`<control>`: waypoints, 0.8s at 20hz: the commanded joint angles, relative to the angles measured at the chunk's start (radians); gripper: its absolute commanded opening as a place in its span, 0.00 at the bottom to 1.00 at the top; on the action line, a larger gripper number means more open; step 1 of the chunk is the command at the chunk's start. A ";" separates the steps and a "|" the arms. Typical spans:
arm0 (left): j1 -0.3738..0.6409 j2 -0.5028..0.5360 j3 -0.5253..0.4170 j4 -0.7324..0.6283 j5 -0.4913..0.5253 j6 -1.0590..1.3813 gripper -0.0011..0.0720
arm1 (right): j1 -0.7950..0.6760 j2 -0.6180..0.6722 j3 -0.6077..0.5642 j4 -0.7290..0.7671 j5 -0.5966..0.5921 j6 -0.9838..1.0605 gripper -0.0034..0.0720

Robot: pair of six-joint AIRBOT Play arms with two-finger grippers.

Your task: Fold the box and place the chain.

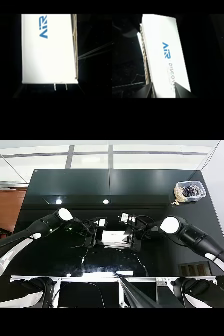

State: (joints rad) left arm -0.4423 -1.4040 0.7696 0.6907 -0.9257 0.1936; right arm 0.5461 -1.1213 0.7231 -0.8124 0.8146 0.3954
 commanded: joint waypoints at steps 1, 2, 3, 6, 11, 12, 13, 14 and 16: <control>0.000 0.000 0.000 0.000 0.001 0.000 0.57 | 0.014 -0.011 -0.001 0.000 -0.002 0.002 0.46; 0.000 0.000 0.000 0.000 0.001 0.000 0.57 | 0.021 -0.011 -0.001 0.000 -0.003 0.002 0.46; 0.000 0.000 0.000 0.000 0.001 0.000 0.57 | 0.023 -0.011 0.000 0.000 -0.003 0.002 0.46; 0.000 0.000 0.000 0.000 0.001 0.000 0.57 | 0.023 -0.011 0.000 0.000 0.004 0.002 0.47; 0.000 0.000 0.000 0.000 0.001 0.000 0.57 | 0.023 -0.011 0.000 0.000 0.005 0.003 0.56; 0.000 0.000 0.000 0.000 0.001 0.000 0.57 | 0.023 -0.011 0.000 0.000 0.005 0.006 0.56; 0.000 0.000 0.000 0.000 0.001 0.000 0.57 | 0.023 -0.011 0.000 0.000 0.006 0.006 0.56; 0.000 0.000 0.000 0.000 0.001 0.000 0.57 | 0.023 -0.011 0.000 0.000 0.008 0.006 0.56; 0.000 0.000 0.000 0.000 0.001 0.000 0.57 | 0.023 -0.009 0.000 0.000 0.017 0.008 0.56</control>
State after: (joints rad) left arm -0.4423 -1.4040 0.7696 0.6903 -0.9253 0.1936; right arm 0.5686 -1.1324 0.7231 -0.8127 0.8204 0.4007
